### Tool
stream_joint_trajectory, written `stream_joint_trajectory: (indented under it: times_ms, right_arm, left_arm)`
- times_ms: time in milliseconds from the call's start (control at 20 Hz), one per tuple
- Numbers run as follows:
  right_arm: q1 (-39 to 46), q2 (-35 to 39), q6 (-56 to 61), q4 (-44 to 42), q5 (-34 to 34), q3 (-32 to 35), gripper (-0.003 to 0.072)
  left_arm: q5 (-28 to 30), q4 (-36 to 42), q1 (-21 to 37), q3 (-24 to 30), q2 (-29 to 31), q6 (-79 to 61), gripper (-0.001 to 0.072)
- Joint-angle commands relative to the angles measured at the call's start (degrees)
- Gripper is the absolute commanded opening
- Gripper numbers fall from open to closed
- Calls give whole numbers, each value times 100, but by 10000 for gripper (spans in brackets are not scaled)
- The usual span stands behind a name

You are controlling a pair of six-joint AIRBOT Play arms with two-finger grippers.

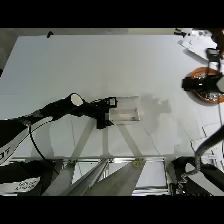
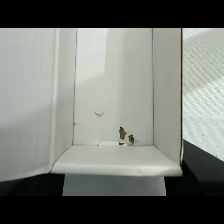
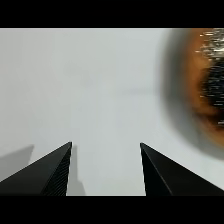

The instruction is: Fold the box and place the chain.

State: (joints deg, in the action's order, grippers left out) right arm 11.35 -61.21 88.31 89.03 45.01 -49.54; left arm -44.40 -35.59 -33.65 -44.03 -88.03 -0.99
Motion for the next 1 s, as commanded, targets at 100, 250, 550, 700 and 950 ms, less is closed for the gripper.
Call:
stream_joint_trajectory:
  times_ms: [100,250,550,700,950]
  right_arm:
    - [2273,-1287,-802,-254,-920,-627,440]
    - [2315,-2129,-1134,-293,-505,-1174,440]
    - [2013,-2684,-1283,-422,-402,-1399,400]
    - [1937,-2885,-1370,-553,-297,-1401,400]
    - [1937,-2885,-1379,-699,-136,-1401,252]
  left_arm:
    - [0,-2,0,2,2,-2,333]
    - [0,-2,0,2,2,-2,333]
    - [0,-2,0,2,2,-2,333]
    - [0,-2,0,2,2,-2,333]
    - [0,-2,-2,2,2,-2,333]
